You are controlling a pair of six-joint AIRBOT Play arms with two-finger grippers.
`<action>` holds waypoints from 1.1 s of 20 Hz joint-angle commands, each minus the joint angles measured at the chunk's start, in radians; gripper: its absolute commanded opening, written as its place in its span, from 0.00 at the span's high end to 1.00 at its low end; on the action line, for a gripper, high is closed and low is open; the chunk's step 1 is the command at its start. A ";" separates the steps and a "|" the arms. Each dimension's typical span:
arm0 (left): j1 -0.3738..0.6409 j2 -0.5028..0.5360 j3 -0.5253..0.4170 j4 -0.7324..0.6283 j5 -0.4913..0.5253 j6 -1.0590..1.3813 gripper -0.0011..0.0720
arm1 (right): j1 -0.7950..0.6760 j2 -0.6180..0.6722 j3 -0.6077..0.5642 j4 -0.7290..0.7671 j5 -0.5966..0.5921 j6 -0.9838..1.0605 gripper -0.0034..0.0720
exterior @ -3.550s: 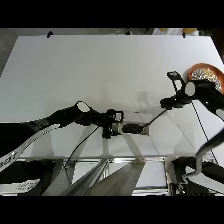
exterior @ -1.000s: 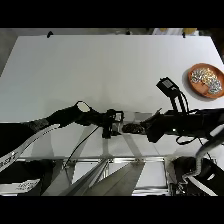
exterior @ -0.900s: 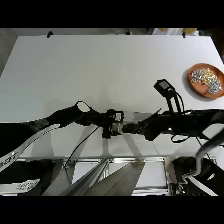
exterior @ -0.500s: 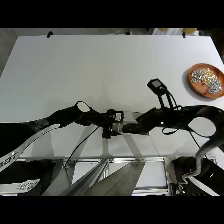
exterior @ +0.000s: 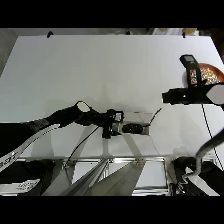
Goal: Fold the box and place the chain.
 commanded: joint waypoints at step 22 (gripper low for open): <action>0.000 0.000 0.000 0.000 0.000 0.000 0.56 | -0.002 -0.369 -0.071 -0.010 -0.109 -0.056 0.60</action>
